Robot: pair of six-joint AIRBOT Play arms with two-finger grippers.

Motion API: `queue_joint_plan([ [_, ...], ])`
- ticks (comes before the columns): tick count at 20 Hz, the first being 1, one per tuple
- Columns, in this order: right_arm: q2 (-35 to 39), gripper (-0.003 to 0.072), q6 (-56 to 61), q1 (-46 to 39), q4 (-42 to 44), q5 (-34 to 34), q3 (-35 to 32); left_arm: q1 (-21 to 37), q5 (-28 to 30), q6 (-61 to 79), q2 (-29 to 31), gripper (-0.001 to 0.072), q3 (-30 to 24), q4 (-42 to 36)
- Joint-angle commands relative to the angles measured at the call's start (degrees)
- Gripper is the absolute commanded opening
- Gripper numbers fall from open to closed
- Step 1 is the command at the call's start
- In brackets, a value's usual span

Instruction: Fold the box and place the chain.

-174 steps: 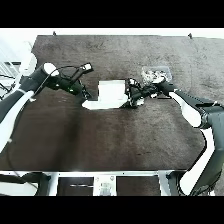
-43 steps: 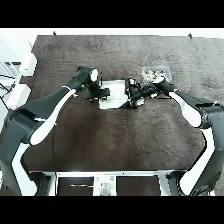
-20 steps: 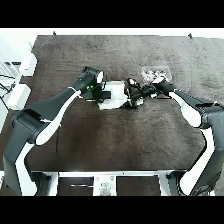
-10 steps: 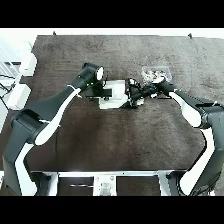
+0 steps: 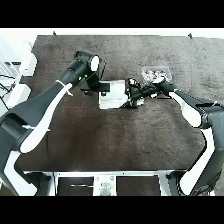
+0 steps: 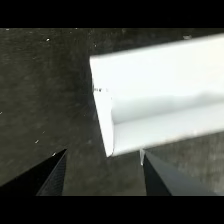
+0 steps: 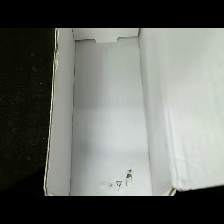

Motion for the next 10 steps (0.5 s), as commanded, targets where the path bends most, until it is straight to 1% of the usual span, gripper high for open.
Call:
queue_joint_plan([
  [1,0.0,0.0554,0.0,0.0,0.0,0.0,0.0,0.1,-1.0,4.2,5.6,0.0549,-2.5,3.3],
  [3,0.0,0.0554,0.0,0.0,0.0,0.0,0.0,0.4,1.9,5.9,11.1,0.0549,-7.6,4.2],
  [5,0.0,0.0554,0.0,0.0,0.0,0.0,0.0,2.1,8.2,8.2,18.2,0.0549,-16.1,2.1],
  [6,0.0,0.0554,0.0,0.0,0.0,0.0,0.0,3.3,12.2,10.3,21.6,0.0549,-20.6,0.0],
  [8,0.0,0.0554,0.0,0.0,0.0,0.0,0.0,6.3,20.5,19.3,26.7,0.0549,-29.3,-6.2],
  [9,0.0,0.0554,0.0,0.0,0.0,0.0,0.0,8.0,23.0,26.9,27.6,0.0549,-32.3,-10.0],
  [10,0.0,0.0554,0.0,0.0,0.0,0.0,0.0,9.5,23.8,34.6,27.3,0.0549,-33.8,-14.1],
])
